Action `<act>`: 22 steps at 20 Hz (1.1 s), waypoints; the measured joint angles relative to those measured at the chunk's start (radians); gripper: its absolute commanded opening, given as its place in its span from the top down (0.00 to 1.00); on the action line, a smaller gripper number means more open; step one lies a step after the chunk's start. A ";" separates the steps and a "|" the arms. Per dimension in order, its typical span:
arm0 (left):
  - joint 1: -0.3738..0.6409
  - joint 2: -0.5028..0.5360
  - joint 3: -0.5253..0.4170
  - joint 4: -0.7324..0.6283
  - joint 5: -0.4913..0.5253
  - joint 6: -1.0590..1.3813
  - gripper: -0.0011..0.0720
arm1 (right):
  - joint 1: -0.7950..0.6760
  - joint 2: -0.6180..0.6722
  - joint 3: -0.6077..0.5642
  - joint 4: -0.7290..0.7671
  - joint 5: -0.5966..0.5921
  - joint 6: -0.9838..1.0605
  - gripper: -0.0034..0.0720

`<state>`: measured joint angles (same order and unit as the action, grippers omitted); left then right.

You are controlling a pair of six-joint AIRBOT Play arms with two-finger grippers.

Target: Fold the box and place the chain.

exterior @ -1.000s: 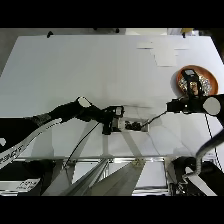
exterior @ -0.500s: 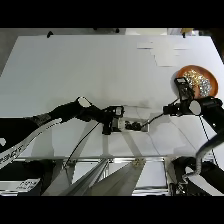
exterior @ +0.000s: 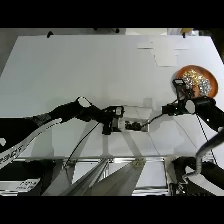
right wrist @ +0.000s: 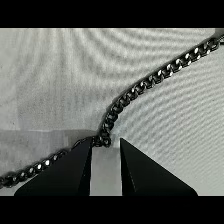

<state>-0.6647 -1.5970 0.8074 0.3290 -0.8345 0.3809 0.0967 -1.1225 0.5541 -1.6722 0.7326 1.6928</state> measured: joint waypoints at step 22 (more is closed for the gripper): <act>0.000 0.000 0.000 0.000 0.000 0.000 0.80 | 0.000 0.515 0.000 0.527 0.380 -0.254 0.93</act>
<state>-0.6647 -1.5970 0.8074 0.3290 -0.8345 0.3809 0.0967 -0.6075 0.5537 -1.1454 1.1122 1.4387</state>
